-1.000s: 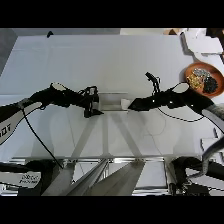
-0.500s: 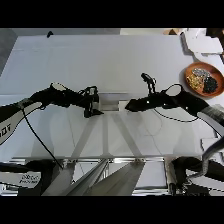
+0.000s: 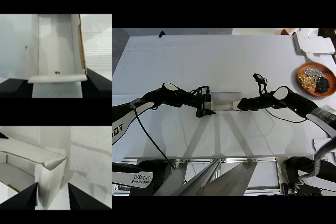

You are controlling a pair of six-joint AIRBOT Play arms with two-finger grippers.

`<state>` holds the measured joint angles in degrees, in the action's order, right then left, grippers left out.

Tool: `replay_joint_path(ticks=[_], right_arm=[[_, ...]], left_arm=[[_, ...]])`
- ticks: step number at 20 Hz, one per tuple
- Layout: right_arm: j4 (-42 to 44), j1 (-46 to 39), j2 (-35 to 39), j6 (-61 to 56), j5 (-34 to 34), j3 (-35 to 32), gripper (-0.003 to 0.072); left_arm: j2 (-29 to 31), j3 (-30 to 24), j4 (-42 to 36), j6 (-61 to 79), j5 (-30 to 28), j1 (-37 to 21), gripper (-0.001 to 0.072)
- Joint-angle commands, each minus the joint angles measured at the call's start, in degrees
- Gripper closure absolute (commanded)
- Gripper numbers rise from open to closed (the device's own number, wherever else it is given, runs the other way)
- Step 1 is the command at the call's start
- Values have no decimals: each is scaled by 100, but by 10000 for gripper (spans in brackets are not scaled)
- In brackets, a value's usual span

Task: Fold the box and place the chain.

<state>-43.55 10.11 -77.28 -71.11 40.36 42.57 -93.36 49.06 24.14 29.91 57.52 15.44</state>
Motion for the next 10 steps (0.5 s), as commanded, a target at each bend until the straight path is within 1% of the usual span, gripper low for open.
replay_joint_path(ticks=[1,4,7,10], right_arm=[[-76,114,2,-90,-48,7,270],[-262,374,24,-87,-166,37,269],[-815,625,24,-114,-271,166,269],[-1368,822,24,-619,-271,319,269]], left_arm=[[-2,0,9,9,13,2,434],[-2,-2,11,9,13,2,434],[-2,0,11,9,13,2,434],[-2,0,9,9,13,2,434]])
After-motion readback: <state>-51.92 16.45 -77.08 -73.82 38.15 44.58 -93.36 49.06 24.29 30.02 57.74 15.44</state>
